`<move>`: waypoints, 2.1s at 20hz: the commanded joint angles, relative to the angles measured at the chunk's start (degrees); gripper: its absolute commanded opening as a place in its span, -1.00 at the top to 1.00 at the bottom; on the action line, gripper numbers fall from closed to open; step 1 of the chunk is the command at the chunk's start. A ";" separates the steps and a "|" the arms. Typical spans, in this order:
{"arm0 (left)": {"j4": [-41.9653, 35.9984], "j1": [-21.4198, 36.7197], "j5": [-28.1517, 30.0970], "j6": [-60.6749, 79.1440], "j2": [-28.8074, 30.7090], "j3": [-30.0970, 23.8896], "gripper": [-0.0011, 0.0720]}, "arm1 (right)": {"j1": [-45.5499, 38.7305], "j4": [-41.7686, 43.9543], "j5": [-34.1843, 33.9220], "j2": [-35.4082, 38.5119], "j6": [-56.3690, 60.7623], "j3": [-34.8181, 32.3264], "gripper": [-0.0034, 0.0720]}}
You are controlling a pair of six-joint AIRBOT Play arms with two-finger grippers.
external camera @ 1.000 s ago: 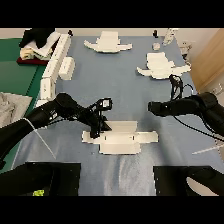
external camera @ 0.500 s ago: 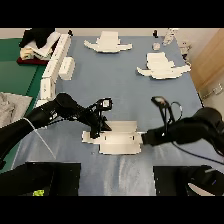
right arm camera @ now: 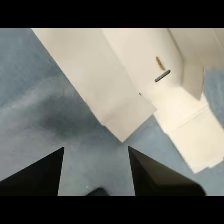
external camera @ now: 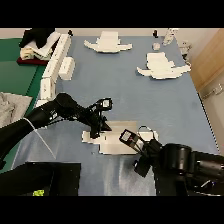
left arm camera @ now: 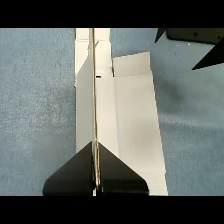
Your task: Fold the box.
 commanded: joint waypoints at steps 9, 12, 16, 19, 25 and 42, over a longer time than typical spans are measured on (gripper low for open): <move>0.00 0.04 -0.02 0.02 -0.02 0.07 0.94 | 2.05 -19.56 10.69 -11.85 5.99 1.75 -0.67; 0.00 0.04 0.00 0.02 -0.02 0.07 0.94 | 1.70 -21.66 9.25 -10.03 12.55 1.81 -0.67; 0.00 0.04 0.02 0.02 -0.02 0.07 0.94 | 1.64 -21.55 6.58 -9.99 13.46 2.16 -1.00; 0.00 0.04 0.02 0.02 -0.02 0.07 0.94 | 1.20 -21.53 4.83 -8.04 12.39 2.43 -1.00; 0.00 0.04 0.02 0.02 -0.02 0.07 0.94 | -6.19 -15.50 7.52 -4.31 -4.35 1.62 -1.00; 0.00 0.04 0.02 0.02 -0.02 0.07 0.94 | -45.88 47.74 14.32 -4.42 -97.07 -4.87 -1.00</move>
